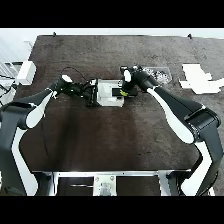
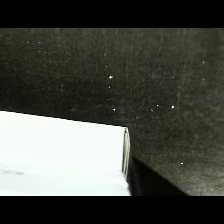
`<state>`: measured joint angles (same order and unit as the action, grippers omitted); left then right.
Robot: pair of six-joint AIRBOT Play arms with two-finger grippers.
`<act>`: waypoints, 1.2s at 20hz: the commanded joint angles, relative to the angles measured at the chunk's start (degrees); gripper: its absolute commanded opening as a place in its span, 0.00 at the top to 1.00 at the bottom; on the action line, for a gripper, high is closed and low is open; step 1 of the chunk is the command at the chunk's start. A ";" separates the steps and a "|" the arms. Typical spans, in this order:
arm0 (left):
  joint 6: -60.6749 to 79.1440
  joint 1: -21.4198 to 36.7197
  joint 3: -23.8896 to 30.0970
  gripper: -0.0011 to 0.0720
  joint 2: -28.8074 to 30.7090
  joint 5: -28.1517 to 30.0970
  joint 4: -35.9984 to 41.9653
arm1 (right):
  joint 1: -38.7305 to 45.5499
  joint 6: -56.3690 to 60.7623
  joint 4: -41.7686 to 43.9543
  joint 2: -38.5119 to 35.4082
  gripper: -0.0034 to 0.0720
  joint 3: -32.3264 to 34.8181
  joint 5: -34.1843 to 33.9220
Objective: Fold the box and place the chain.
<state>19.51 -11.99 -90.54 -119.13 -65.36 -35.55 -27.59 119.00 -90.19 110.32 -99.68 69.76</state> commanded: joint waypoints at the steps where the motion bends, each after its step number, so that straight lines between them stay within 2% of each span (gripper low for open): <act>1: 0.02 0.02 0.00 0.34 0.02 0.00 -0.02 | -0.28 2.58 -2.03 0.52 0.62 -0.37 0.74; 3: 0.02 0.02 0.00 0.34 0.02 0.00 -0.02 | -0.28 2.58 -1.99 0.55 0.62 -0.42 0.31; 7: 0.02 0.02 0.00 0.34 0.02 0.00 -0.02 | -0.31 4.90 -1.99 0.76 0.69 -0.39 0.20; 8: 0.02 0.02 0.00 0.34 0.02 0.00 -0.02 | -0.31 5.46 -1.97 0.76 0.78 -0.39 0.20; 10: 0.02 0.02 0.00 0.34 0.02 0.00 -0.02 | -0.31 6.82 -1.97 0.81 0.80 -0.42 0.20; 12: 0.02 0.02 0.00 0.34 0.02 0.00 -0.02 | -0.31 6.80 -1.99 0.98 0.94 -0.42 0.17; 14: 0.02 0.02 0.00 0.34 0.02 -0.02 -0.02 | -0.31 6.78 -2.01 1.07 0.94 -0.42 0.17; 15: 0.02 0.02 0.00 0.34 0.02 -0.02 -0.02 | -0.31 6.78 -2.01 1.07 0.92 -0.42 0.17; 16: 0.02 0.02 0.00 0.34 0.02 0.00 -0.02 | -0.28 6.78 -1.99 1.05 0.77 -0.46 0.17; 17: 0.02 0.02 0.00 0.34 0.02 0.00 -0.02 | -0.28 6.75 -2.01 1.03 0.69 -0.63 0.20; 19: 0.02 0.02 0.00 0.34 0.02 -0.02 -0.02 | -0.31 6.32 -2.01 0.39 0.64 -1.01 0.22; 20: 0.02 0.02 0.00 0.34 0.02 0.00 -0.02 | -0.33 5.60 -1.99 -0.04 0.47 -1.09 0.22; 21: 0.02 0.02 0.00 0.34 0.02 0.00 -0.02 | -0.31 5.27 -1.99 -0.59 0.38 -1.09 0.37; 24: 0.02 0.02 0.00 0.34 0.02 0.00 -0.02 | -0.33 3.32 -1.97 -2.05 0.35 -1.27 0.92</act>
